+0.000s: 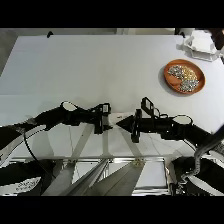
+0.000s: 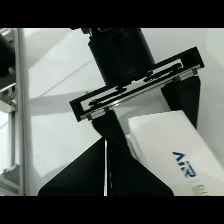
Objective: Fold the box and place the chain.
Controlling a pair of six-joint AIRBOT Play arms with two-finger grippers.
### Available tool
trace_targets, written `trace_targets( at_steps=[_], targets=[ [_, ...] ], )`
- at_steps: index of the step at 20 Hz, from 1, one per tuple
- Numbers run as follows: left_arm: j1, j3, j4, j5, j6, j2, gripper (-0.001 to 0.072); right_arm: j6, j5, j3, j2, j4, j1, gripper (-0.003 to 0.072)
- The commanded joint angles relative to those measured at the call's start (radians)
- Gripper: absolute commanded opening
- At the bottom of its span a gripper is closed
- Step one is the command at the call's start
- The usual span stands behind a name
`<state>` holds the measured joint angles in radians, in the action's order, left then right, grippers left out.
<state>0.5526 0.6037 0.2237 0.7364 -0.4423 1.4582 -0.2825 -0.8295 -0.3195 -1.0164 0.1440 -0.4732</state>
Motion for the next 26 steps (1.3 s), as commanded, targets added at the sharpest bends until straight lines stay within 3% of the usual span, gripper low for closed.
trace_targets(
  at_steps=[1, 9, 14, 20, 26],
  targets=[
    [0.000, 0.000, 0.000, 0.000, -0.002, -0.001, 0.0410, -0.014, 0.060, 0.001, 0.001, -0.010, 0.049, 0.0007],
    [0.000, 0.000, 0.000, 0.001, -0.002, -0.001, 0.0410, -0.064, 0.000, 0.002, -0.187, 0.010, 0.064, 0.0007],
    [0.000, 0.000, 0.000, 0.001, -0.002, -0.001, 0.0410, -0.009, 0.031, 0.008, -0.188, -0.123, 0.064, 0.0007],
    [0.000, 0.000, 0.000, 0.001, -0.002, -0.001, 0.0410, 0.013, 0.138, 0.021, -0.196, -0.128, 0.045, 0.0007],
    [0.000, 0.000, 0.000, 0.000, -0.002, -0.001, 0.0410, -0.014, 0.082, 0.011, -0.164, -0.064, 0.042, 0.0008]
  ],
)
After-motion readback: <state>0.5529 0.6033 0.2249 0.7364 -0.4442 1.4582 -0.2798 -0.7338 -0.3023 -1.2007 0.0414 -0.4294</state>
